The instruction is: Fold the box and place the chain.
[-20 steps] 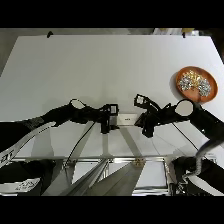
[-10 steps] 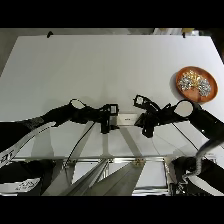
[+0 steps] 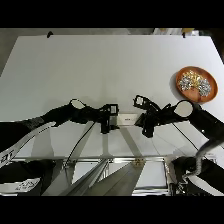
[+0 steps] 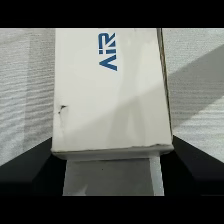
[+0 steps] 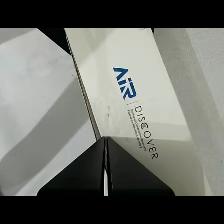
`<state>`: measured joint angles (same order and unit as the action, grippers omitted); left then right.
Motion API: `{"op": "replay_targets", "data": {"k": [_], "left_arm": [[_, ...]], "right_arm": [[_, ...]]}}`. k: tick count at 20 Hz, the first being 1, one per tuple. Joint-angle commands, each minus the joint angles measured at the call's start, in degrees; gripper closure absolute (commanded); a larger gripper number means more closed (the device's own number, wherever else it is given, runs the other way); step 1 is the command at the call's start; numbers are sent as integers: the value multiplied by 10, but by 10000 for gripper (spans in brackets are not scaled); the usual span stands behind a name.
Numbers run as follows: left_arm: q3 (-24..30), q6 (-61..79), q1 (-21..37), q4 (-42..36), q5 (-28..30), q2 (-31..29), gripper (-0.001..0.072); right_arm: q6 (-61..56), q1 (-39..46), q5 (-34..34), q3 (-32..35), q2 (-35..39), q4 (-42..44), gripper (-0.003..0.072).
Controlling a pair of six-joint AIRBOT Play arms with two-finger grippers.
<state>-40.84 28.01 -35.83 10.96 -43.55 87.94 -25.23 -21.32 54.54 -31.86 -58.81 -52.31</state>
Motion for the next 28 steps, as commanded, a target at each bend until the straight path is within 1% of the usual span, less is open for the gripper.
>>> {"op": "replay_targets", "data": {"k": [1,13,16,17,19,21,23,24,26,28], "left_arm": [[0,0,0,0,0,0,558],[0,0,0,0,0,0,558],[0,0,0,0,0,0,558],[0,0,0,0,0,0,558],[0,0,0,0,0,0,558],[0,0,0,0,0,0,558],[0,0,0,0,0,0,558],[0,0,0,0,0,0,558],[0,0,0,0,0,0,558],[0,0,0,0,0,0,558]], "right_arm": [[0,0,3,1,0,-4,669],[-2,0,2,5,2,1,669],[-19,0,-10,4,44,-2,670],[-53,0,-24,4,66,-15,670],[-153,0,-36,4,116,-86,670],[-293,3,-19,4,163,-209,670],[-432,28,36,4,190,-305,670],[-499,50,76,4,197,-333,670],[-572,92,144,4,198,-342,670],[-588,123,193,4,198,-342,670]]}}
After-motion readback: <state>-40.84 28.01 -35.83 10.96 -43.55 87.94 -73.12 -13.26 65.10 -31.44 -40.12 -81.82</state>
